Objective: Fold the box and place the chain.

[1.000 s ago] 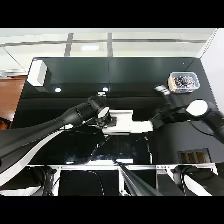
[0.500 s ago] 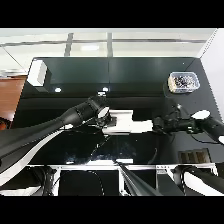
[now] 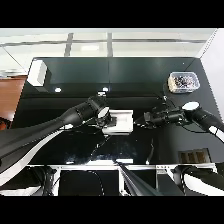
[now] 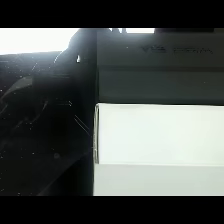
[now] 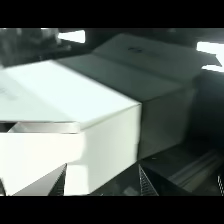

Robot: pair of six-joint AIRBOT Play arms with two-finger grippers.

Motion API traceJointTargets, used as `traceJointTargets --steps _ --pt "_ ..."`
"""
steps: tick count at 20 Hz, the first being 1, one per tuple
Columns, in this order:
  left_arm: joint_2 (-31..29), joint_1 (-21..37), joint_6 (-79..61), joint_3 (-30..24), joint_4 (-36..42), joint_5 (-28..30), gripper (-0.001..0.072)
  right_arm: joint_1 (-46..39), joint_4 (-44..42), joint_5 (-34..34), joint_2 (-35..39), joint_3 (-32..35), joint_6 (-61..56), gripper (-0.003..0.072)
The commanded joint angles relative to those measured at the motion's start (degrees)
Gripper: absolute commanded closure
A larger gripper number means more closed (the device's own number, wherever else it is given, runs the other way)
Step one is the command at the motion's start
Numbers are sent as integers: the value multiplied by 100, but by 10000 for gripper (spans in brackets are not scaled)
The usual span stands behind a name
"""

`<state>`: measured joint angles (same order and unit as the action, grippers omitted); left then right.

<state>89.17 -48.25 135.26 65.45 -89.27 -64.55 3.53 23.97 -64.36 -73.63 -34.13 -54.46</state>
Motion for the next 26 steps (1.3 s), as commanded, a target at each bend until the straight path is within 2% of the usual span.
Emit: traceJointTargets --steps 1,2,4,6,7,8,16,18,22,26 --pt "4 4 2 4 -2 0 685 291 160 -181 -20 -302 -214 190" --pt "4 4 2 4 -2 2 685 437 225 -101 -20 -341 -317 191" --pt "4 4 0 4 -2 2 685 752 619 101 -20 -503 -645 287" --pt "4 4 0 4 -2 2 685 1093 1134 330 -20 -726 -1130 288" --pt "4 4 0 4 -2 2 685 1246 1379 407 -22 -846 -1351 366" --pt "4 4 2 4 -2 2 685 1403 1620 450 -22 -977 -1572 393" --pt "4 4 2 4 -4 7 685 2452 3805 802 -192 -1504 -3812 395" --pt "4 4 2 4 -4 7 685 2778 4437 717 -444 -1770 -4444 395" --pt "4 4 2 4 -4 4 685 3327 5593 72 -962 -2452 -5810 395" --pt "4 4 0 4 -7 2 685 3554 5912 -66 -1165 -2656 -6616 395"
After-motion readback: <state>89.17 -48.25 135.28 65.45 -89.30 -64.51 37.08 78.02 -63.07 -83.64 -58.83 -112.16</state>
